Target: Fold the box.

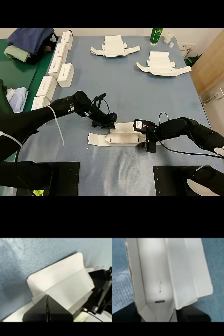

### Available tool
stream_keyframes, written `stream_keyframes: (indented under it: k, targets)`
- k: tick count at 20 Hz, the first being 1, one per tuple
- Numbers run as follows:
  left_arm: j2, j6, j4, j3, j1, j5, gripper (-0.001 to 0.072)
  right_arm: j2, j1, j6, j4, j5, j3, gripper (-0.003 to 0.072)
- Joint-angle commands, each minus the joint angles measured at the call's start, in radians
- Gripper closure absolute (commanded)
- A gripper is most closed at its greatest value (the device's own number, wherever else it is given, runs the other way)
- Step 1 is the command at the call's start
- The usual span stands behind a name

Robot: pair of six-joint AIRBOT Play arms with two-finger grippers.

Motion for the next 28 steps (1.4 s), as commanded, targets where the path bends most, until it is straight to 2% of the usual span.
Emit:
stream_keyframes:
  k: [1,3,6,8,10,12,15,18,19,20,21,23,25,28]
  targets:
    - [0.006,0.078,0.006,0.034,0.015,-0.067,0.0697,0.001,0.001,0.000,0.000,0.001,0.000,0.0181]
    - [0.089,0.124,0.037,0.068,0.039,-0.153,0.0697,0.001,0.001,0.000,0.000,0.001,0.000,0.0181]
    - [0.290,0.115,0.211,0.067,0.071,-0.241,0.0697,0.001,0.001,0.000,0.000,0.001,0.000,0.0181]
    - [0.403,0.124,0.296,0.048,0.070,-0.277,0.0696,0.001,0.001,0.000,0.000,0.001,0.000,0.0180]
    - [0.490,0.205,0.301,0.009,0.069,-0.277,0.0696,0.001,0.001,0.000,0.000,0.001,0.000,0.0181]
    - [0.535,0.309,0.302,-0.034,0.068,-0.278,0.0696,0.001,0.001,0.000,0.000,0.001,0.000,0.0181]
    - [0.547,0.527,0.307,-0.095,0.068,-0.290,0.0696,0.001,0.001,0.000,0.000,0.001,0.000,0.0181]
    - [0.547,0.848,0.297,-0.176,0.102,-0.227,0.0693,0.001,0.001,0.000,0.001,0.001,0.000,0.0181]
    - [0.546,0.927,0.297,-0.204,0.114,-0.181,0.0540,0.001,0.001,0.000,0.000,0.001,0.000,0.0181]
    - [0.546,0.975,0.293,-0.230,0.114,-0.118,0.0236,0.001,0.001,0.000,-0.002,0.001,0.000,0.0180]
    - [0.546,1.020,0.290,-0.256,0.112,-0.060,0.0148,0.001,0.001,0.000,-0.003,0.001,0.000,0.0181]
    - [0.543,1.144,0.261,-0.297,0.085,0.000,0.0148,0.001,0.001,0.000,-0.003,0.001,0.000,0.0181]
    - [0.513,1.254,0.167,-0.327,0.032,0.048,0.0148,0.001,0.001,0.000,-0.003,0.001,0.000,0.0181]
    - [0.428,1.386,0.023,-0.336,-0.029,0.058,0.0148,0.001,0.001,0.000,-0.004,0.001,0.000,0.0181]
